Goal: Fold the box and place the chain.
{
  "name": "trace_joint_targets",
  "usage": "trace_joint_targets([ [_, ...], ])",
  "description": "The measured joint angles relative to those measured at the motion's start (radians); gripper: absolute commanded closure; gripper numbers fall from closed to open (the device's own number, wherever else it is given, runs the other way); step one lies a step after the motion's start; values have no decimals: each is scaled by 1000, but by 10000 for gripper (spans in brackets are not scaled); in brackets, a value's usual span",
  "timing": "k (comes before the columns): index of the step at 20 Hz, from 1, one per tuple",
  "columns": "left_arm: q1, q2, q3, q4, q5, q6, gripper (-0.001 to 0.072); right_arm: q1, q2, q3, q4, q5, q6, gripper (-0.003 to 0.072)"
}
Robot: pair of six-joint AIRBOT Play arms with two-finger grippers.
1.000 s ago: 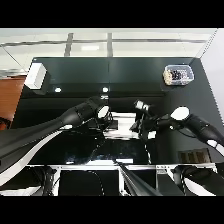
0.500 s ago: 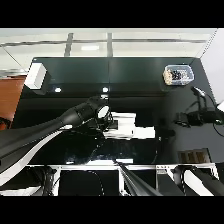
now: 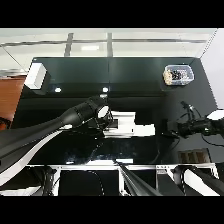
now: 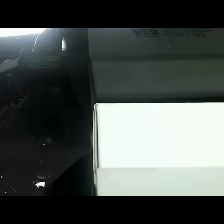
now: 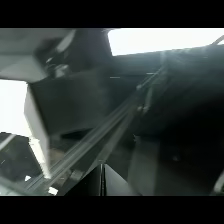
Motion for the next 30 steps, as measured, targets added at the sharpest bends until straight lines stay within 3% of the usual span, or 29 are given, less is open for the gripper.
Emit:
trace_joint_targets([
  [8,1,0,0,0,5,-3,683,214,-113,-3,224,-87,-158,669],
  [9,1,0,0,0,5,-3,683,225,-117,2,243,-89,-172,630],
  [10,1,0,0,0,5,-3,683,232,-120,8,256,-85,-183,424],
  [11,1,0,0,0,5,-3,682,238,-122,14,269,-79,-192,155],
  [12,1,0,0,0,6,-3,683,242,-124,22,282,-68,-199,94],
  [17,1,0,0,-2,6,-2,682,259,-127,66,352,8,-233,102],
  [18,1,0,0,-2,6,-2,683,271,-128,76,359,16,-235,210],
  [20,1,0,0,-3,6,0,683,310,-128,98,370,24,-229,279],
  [25,1,0,0,-3,5,-1,683,448,-128,186,286,-37,-89,279],
  [27,1,0,0,-3,5,-1,683,497,-128,219,245,-65,-14,382],
  [30,1,0,0,-2,3,-1,682,559,-128,245,201,-107,90,382],
])
